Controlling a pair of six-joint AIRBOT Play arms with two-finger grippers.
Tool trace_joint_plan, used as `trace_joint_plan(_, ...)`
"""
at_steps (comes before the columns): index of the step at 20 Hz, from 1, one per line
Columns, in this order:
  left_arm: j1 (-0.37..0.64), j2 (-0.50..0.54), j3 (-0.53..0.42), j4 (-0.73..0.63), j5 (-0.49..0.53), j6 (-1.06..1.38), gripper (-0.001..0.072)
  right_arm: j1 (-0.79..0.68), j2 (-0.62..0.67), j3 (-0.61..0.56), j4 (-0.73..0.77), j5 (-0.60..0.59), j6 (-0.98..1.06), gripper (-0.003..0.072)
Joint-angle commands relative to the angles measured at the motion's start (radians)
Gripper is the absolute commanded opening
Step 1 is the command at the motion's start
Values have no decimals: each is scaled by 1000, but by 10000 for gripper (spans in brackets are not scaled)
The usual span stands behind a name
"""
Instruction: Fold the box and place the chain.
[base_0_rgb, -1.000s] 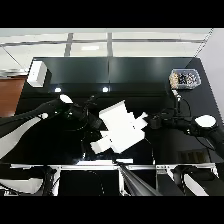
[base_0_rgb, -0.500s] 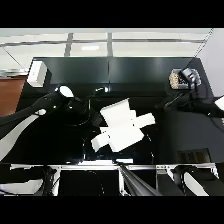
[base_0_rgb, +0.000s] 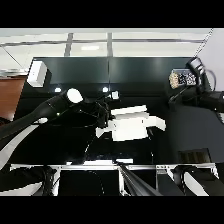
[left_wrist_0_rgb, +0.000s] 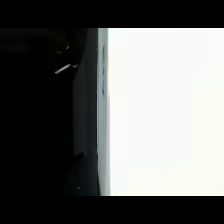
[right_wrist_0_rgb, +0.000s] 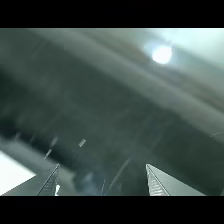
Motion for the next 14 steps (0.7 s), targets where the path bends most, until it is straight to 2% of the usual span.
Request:
trace_joint_plan(1, -19, -40, 1, 13, 51, 100, 27, 40, 0, -120, 29, 97, -182, 627)
trace_joint_plan(3, -19, -60, 1, 25, 47, 100, 27, 99, 0, -186, 31, 102, -265, 626)
trace_joint_plan(7, -20, -67, 1, 83, 37, 61, 27, 205, 0, -241, 43, 27, -360, 627)
trace_joint_plan(11, -20, -68, 1, 90, 37, 53, 27, 227, 0, -273, 35, -83, -458, 627)
trace_joint_plan(14, -20, -77, 1, 102, 30, 53, 27, 228, -1, -276, -1, -64, -483, 627)
